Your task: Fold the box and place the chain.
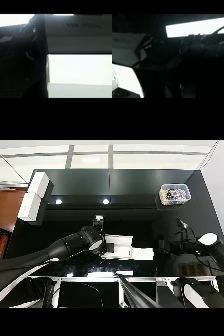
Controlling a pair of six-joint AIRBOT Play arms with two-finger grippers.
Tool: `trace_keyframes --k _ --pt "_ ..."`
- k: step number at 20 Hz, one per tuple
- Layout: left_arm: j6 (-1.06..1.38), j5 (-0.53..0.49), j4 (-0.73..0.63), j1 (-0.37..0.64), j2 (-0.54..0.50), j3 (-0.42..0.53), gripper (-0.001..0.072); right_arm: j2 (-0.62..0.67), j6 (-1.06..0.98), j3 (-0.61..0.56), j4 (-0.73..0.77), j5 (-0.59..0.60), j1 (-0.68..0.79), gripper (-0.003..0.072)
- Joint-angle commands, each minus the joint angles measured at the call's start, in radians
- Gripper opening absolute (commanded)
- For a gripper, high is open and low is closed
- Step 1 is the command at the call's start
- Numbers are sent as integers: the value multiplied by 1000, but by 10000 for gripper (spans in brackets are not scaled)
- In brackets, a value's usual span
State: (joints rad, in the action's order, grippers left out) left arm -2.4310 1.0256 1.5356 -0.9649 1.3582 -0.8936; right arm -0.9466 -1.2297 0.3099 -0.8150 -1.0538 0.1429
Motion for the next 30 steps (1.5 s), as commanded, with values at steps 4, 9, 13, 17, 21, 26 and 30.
trace_keyframes --k 4,9,13,17,21,26,30 --pt "0 0 0 0 0 0 29 -104 198 -14 161 -113 -100 17" --pt "0 0 0 0 0 0 29 -104 285 -13 327 -85 -230 223" --pt "0 0 0 0 0 0 29 -103 320 35 373 -114 -251 578" --pt "0 0 0 0 0 0 29 -103 322 70 377 -121 -287 576" --pt "0 0 0 0 0 0 29 -103 169 115 365 79 -446 556" --pt "0 2 1 0 0 0 29 -103 -178 209 91 227 -670 423" --pt "0 0 1 0 0 0 29 -104 -615 253 -231 298 -811 406"
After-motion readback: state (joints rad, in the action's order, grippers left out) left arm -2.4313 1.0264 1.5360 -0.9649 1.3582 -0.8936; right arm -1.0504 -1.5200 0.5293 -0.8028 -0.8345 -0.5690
